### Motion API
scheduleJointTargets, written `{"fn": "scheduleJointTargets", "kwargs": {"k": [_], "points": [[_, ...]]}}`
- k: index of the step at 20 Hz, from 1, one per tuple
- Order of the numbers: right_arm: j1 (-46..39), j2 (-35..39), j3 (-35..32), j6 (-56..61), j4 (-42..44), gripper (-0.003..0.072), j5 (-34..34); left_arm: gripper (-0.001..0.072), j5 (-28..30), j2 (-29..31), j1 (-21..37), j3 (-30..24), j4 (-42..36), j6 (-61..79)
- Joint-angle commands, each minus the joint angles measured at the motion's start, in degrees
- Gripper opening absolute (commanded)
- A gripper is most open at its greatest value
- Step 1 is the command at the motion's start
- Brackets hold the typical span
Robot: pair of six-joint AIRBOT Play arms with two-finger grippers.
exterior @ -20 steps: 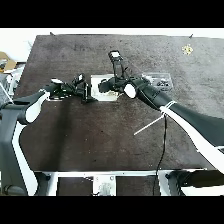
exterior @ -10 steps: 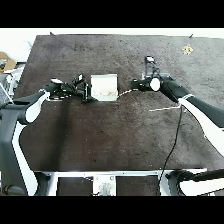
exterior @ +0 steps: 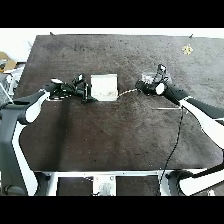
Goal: Fold the box and place the chain.
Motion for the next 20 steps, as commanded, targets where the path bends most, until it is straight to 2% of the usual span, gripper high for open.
{"fn": "scheduleJointTargets", "kwargs": {"k": [1,2,3,5,8,12,15,17,20], "points": [[0.3,-2.7,0.0,0.0,6.1,0.0330,-5.4,0.0281,0.0,0.0,0.0,0.0,0.0,0.0],[0.4,-3.4,-0.1,0.0,6.2,0.0258,-5.8,0.0281,0.0,0.0,0.0,0.0,0.0,0.0],[0.6,-3.4,-0.1,0.0,6.2,0.0126,-5.9,0.0282,0.0,0.0,0.0,0.0,0.0,0.0],[1.8,-1.6,-0.1,-0.3,5.7,0.0001,-6.2,0.0281,0.0,0.0,0.0,0.0,0.0,0.0],[4.5,5.1,-0.1,-5.4,5.5,0.0001,-5.6,0.0281,0.0,0.0,0.0,0.0,0.0,0.0],[8.2,18.7,0.0,-13.4,5.3,0.0001,-5.9,0.0282,0.0,0.0,0.0,0.0,0.0,0.0],[11.7,26.7,0.3,-17.0,5.2,0.0001,-9.6,0.0281,0.0,0.0,0.0,0.0,0.0,0.0],[14.1,28.7,2.6,-18.9,5.2,0.0001,-9.9,0.0281,0.0,0.0,0.0,0.0,0.0,0.0],[18.9,28.0,7.3,-20.2,2.3,0.0001,-11.0,0.0281,0.0,0.0,0.0,0.0,0.0,0.0]]}}
